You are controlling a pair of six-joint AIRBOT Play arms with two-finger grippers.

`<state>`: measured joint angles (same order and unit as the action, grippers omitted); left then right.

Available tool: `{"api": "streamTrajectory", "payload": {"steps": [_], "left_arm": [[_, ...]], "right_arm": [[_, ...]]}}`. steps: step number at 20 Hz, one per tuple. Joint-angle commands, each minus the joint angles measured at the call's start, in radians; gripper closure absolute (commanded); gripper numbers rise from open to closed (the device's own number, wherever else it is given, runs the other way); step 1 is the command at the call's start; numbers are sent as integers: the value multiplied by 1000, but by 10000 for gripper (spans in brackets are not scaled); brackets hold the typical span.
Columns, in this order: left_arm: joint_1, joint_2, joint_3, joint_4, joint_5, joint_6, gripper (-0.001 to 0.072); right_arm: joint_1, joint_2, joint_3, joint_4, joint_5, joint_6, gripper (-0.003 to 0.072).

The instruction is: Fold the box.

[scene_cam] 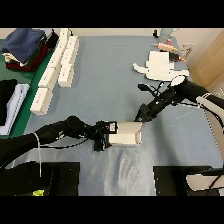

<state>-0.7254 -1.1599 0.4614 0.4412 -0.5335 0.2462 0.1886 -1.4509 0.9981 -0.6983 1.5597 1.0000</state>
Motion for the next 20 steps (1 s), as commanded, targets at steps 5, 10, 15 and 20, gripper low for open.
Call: {"api": "streamTrajectory", "payload": {"steps": [5, 10, 15, 20], "left_arm": [[0, 0, 1, 0, 1, 0, 189], [0, 0, 1, 0, 1, 0, 189], [0, 0, 1, 0, 2, 0, 189], [0, 0, 1, 0, 2, 0, 189]], "right_arm": [[274, 232, -128, -300, -396, -145, 683], [377, 249, -151, -370, -494, -145, 683], [438, 276, -154, -372, -496, -172, 683], [457, 386, -154, -392, -497, -172, 683]]}}
